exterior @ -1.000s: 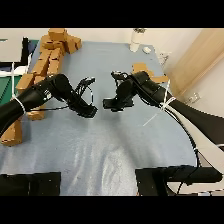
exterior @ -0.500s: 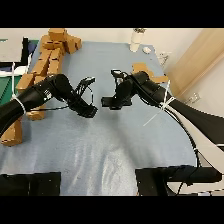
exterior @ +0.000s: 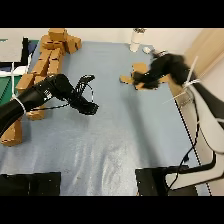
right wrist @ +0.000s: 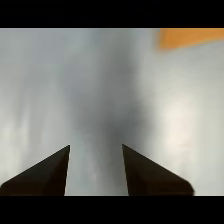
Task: Fold the box.
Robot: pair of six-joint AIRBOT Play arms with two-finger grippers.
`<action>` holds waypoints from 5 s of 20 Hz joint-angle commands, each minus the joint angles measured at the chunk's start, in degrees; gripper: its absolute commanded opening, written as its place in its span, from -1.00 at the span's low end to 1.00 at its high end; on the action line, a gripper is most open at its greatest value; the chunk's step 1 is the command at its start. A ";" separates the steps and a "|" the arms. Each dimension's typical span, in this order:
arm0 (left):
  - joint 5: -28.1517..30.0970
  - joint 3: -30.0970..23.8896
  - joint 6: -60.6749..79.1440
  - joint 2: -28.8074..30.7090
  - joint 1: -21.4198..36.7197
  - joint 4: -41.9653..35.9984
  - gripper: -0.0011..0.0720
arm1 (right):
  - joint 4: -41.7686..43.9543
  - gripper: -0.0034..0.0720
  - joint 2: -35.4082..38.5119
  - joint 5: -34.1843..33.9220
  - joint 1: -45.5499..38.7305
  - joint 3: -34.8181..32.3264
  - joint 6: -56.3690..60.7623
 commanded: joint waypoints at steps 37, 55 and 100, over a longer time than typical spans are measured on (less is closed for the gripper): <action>3.89 0.02 -0.66 -0.04 0.00 -1.27 -0.94 | 24.11 0.09 -40.44 14.10 -29.55 34.07 -26.36; 3.89 0.02 -0.63 -0.04 0.02 -2.23 -0.94 | 34.64 -0.90 -36.39 4.87 -29.22 35.12 -36.46; -8.39 0.02 1.51 -0.02 0.15 -2.69 0.68 | 4.68 0.35 2.99 -8.39 -7.15 -22.84 -34.03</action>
